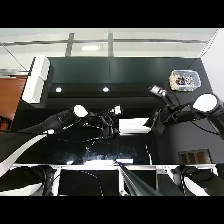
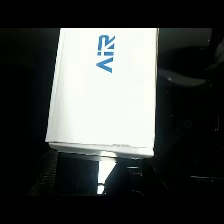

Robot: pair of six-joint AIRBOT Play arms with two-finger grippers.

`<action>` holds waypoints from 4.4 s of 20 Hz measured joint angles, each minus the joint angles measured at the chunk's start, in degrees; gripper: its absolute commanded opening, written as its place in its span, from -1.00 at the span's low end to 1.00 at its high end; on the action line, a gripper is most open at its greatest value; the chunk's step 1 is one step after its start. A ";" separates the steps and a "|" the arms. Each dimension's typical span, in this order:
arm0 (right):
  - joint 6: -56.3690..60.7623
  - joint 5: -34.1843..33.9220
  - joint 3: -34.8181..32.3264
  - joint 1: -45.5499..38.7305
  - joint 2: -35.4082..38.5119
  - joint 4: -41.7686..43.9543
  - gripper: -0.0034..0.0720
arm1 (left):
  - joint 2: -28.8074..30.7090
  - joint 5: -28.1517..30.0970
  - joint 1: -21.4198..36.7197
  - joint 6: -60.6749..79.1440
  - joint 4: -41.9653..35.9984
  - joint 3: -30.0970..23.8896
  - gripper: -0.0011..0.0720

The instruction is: Fold the box and place the chain.

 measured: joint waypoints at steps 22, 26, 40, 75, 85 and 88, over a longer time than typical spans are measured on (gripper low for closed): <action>16.79 -5.18 -4.22 -2.34 -15.76 11.52 -0.88 | 0.00 0.00 0.00 0.02 0.04 0.00 -0.03; 16.41 -4.61 -3.50 -2.47 -15.69 10.71 -0.88 | 0.00 0.00 0.00 0.02 0.04 0.00 -0.01; 19.58 11.19 10.75 -16.61 0.44 9.64 -0.87 | 3.61 -0.98 0.74 -1.29 2.67 -0.04 0.97; 18.80 1.64 11.17 -38.12 1.66 2.34 -0.87 | -9.60 -9.49 -7.06 -21.68 12.11 23.82 0.97; 18.80 1.97 11.17 -38.12 1.66 2.32 -0.87 | -9.60 -8.31 -7.10 -24.59 14.40 23.82 0.97; 18.78 2.03 11.17 -38.12 1.66 2.32 -0.87 | -9.60 -8.63 -7.10 -25.59 14.80 23.82 0.97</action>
